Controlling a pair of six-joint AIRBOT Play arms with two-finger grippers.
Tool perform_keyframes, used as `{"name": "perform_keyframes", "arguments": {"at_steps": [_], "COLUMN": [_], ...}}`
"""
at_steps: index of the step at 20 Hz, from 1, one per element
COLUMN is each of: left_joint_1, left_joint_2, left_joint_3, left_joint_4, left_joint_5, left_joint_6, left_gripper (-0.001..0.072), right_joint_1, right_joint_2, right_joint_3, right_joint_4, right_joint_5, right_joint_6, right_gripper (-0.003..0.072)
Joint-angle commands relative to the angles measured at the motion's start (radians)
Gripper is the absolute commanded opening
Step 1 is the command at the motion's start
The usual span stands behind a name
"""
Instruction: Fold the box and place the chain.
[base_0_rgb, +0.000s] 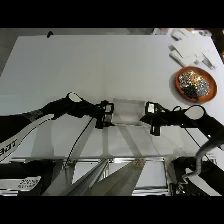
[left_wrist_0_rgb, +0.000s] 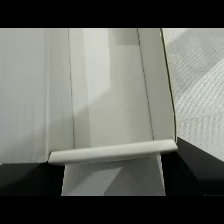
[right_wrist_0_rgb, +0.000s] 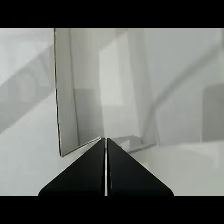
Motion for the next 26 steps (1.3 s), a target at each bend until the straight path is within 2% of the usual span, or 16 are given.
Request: {"name": "perform_keyframes", "arguments": {"at_steps": [1, 4, 6, 9, 12, 14, 16, 18, 20, 23, 26], "left_joint_1": [0.000, 0.000, 0.000, 0.000, 0.000, 0.000, 0.000, 0.000, 0.000, 0.000, 0.000], "left_joint_2": [0.000, 0.000, 0.000, 0.000, 0.000, 0.000, 0.000, 0.000, 0.000, 0.000, 0.000], "left_joint_3": [0.000, 0.001, 0.001, 0.001, 0.001, 0.000, 0.001, 0.001, 0.001, 0.001, 0.001], "left_joint_4": [0.006, 0.006, 0.006, 0.006, 0.006, 0.006, 0.006, 0.006, 0.006, 0.006, 0.006], "left_joint_5": [-0.001, -0.001, -0.001, -0.001, -0.001, -0.002, -0.001, -0.001, -0.001, -0.001, -0.001], "left_joint_6": [0.002, 0.002, 0.002, 0.002, 0.002, 0.002, 0.002, 0.002, 0.002, 0.002, 0.002], "left_gripper": [0.0195, 0.0195, 0.0195, 0.0195, 0.0195, 0.0195, 0.0195, 0.0195, 0.0195, 0.0195, 0.0195], "right_joint_1": [0.000, -0.001, -0.001, -0.001, -0.001, -0.042, -0.142, -0.262, -0.350, -0.366, -0.350], "right_joint_2": [0.154, 0.236, 0.239, 0.224, 0.222, 0.222, 0.217, 0.189, 0.127, -0.002, -0.116], "right_joint_3": [0.000, 0.000, 0.000, 0.000, 0.000, 0.000, 0.000, 0.000, 0.000, 0.000, 0.000], "right_joint_4": [-0.203, -0.461, -0.589, -0.619, -0.620, -0.613, -0.613, -0.566, -0.412, -0.166, -0.065], "right_joint_5": [-0.004, -0.013, -0.012, -0.034, -0.114, -0.118, -0.081, -0.018, 0.081, 0.140, 0.158], "right_joint_6": [0.410, 0.934, 1.185, 1.405, 1.567, 1.608, 1.607, 1.529, 1.359, 1.217, 1.157], "right_gripper": [0.0018, 0.0018, 0.0018, 0.0018, 0.0018, 0.0018, 0.0018, 0.0018, 0.0018, 0.0018, 0.0018]}}
